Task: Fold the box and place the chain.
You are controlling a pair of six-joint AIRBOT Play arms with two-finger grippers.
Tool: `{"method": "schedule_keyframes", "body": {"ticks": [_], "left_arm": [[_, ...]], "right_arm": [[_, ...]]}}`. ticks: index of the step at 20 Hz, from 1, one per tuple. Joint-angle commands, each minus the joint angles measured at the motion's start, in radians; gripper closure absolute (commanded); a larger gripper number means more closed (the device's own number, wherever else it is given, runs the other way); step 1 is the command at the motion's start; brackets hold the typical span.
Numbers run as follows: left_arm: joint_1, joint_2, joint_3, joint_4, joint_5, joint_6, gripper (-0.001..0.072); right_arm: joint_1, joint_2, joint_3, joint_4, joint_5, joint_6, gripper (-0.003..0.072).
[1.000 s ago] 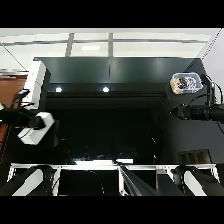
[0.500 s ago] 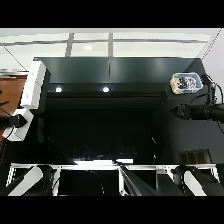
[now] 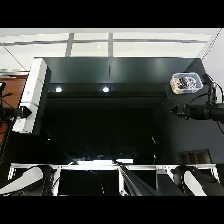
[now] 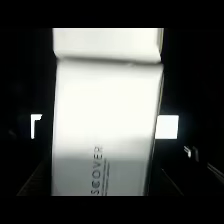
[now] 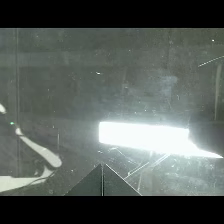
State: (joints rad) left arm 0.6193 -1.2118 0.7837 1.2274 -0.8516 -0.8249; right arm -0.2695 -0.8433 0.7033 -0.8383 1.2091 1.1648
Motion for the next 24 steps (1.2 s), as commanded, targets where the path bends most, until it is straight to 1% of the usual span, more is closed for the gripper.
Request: {"method": "schedule_keyframes", "body": {"ticks": [1,3,5,7,8,9,10,11,12,13,14,15,16,17,18,19,20,21,22,24], "left_arm": [[-0.007,-0.015,0.064,-0.035,0.009,0.006,-0.001],[-0.018,0.001,0.137,-0.056,-0.037,0.006,-0.001],[-0.056,0.022,0.237,-0.126,-0.08,0.006,-0.0009],[-0.116,0.044,0.324,-0.212,-0.112,0.001,0.0],[-0.158,0.059,0.362,-0.255,-0.12,-0.028,0.0062],[-0.205,0.074,0.39,-0.291,-0.129,-0.077,0.0298],[-0.251,0.088,0.406,-0.315,-0.147,-0.106,0.0608],[-0.307,0.104,0.408,-0.342,-0.166,-0.114,0.0685],[-0.369,0.117,0.399,-0.35,-0.172,-0.161,0.0686],[-0.446,0.134,0.369,-0.341,-0.149,-0.293,0.0687],[-0.523,0.15,0.322,-0.325,-0.108,-0.397,0.0687],[-0.621,0.172,0.257,-0.301,-0.04,-0.407,0.0687],[-0.719,0.199,0.186,-0.25,0.055,-0.402,0.0687],[-0.821,0.232,0.103,-0.179,0.175,-0.407,0.0687],[-0.9,0.267,0.021,-0.117,0.297,-0.425,0.0686],[-0.948,0.299,-0.048,-0.08,0.398,-0.434,0.0686],[-0.97,0.326,-0.108,-0.062,0.487,-0.439,0.0685],[-0.969,0.344,-0.155,-0.061,0.539,-0.439,0.0684],[-0.956,0.354,-0.18,-0.06,0.548,-0.439,0.0684],[-0.927,0.356,-0.19,-0.061,0.523,-0.439,0.0683]], "right_arm": [[0.0,0.0,0.0,0.0,0.004,0.01,0.0673],[0.0,0.0,0.0,-0.001,0.004,0.01,0.0673],[0.0,0.001,0.0,-0.001,0.005,0.008,0.0673],[0.0,0.001,0.001,-0.001,0.019,0.0,0.0673],[0.001,0.002,0.001,0.0,0.032,-0.017,0.0674],[0.005,0.006,0.001,-0.001,0.046,-0.036,0.0674],[0.013,0.015,0.001,-0.001,0.049,-0.053,0.0674],[0.023,0.028,0.001,-0.004,0.043,-0.062,0.0674],[0.036,0.04,0.001,-0.006,0.033,-0.064,0.0674],[0.06,0.05,0.0,-0.005,-0.006,-0.068,0.0674],[0.096,0.056,0.0,-0.005,-0.066,-0.089,0.0674],[0.148,0.06,0.0,-0.009,-0.148,-0.122,0.0674],[0.203,0.059,-0.001,-0.025,-0.245,-0.145,0.0675],[0.247,0.059,-0.007,-0.047,-0.358,-0.145,0.0674],[0.28,0.058,-0.019,-0.065,-0.48,-0.145,0.0675],[0.294,0.057,-0.034,-0.093,-0.584,-0.145,0.0674],[0.295,0.057,-0.052,-0.121,-0.674,-0.144,0.0674],[0.289,0.056,-0.068,-0.157,-0.737,-0.144,0.0674],[0.283,0.056,-0.081,-0.189,-0.76,-0.144,0.0674],[0.281,0.056,-0.087,-0.237,-0.724,-0.144,0.0673]]}}
